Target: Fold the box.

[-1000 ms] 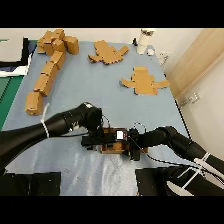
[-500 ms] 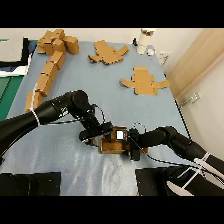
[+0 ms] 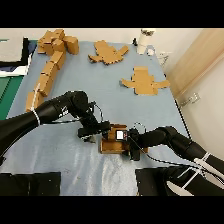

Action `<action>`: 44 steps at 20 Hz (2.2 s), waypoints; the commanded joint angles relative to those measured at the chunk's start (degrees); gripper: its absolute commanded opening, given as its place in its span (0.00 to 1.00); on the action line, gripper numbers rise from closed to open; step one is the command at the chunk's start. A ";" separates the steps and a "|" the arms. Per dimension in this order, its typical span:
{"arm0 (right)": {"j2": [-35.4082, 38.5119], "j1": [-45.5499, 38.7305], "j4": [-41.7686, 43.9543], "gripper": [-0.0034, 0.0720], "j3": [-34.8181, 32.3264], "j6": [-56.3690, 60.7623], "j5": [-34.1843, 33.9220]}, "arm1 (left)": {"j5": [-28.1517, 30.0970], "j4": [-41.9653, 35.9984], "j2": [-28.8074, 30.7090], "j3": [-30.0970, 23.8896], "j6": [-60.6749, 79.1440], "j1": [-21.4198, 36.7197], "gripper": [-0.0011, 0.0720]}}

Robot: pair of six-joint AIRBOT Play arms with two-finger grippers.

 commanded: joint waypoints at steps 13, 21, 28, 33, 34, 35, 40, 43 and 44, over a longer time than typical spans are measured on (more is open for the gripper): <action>0.00 0.00 0.00 0.73 0.00 0.02 0.02 | 7.91 21.53 -1.33 0.96 -9.77 -13.29 0.76; 0.00 0.00 0.00 0.73 0.00 0.02 0.02 | 7.78 22.60 -4.28 1.01 -11.98 -15.26 0.75; 0.00 0.00 0.00 0.73 0.00 0.02 0.02 | 8.15 23.41 -4.33 1.01 -14.19 -16.61 0.48; 0.00 0.00 0.00 0.73 0.00 0.02 0.02 | 6.08 28.13 -4.33 1.01 -19.02 -17.94 0.41; 0.00 0.00 0.00 0.73 0.00 0.02 0.02 | 5.79 28.65 -4.33 1.01 -19.02 -18.25 0.24; 0.00 0.00 0.00 0.73 0.00 0.02 0.02 | 5.86 28.85 -4.33 1.01 -19.17 -18.47 0.24; 0.00 0.00 0.00 0.73 0.00 0.02 0.02 | 5.77 31.21 -4.33 1.01 -21.35 -19.06 0.13; 0.00 0.00 0.00 0.73 0.00 0.02 0.02 | 5.79 31.19 -4.33 1.01 -21.40 -19.28 0.07; 0.00 0.00 0.00 0.73 0.00 0.02 0.02 | 5.79 31.21 -4.33 1.01 -21.33 -19.43 0.03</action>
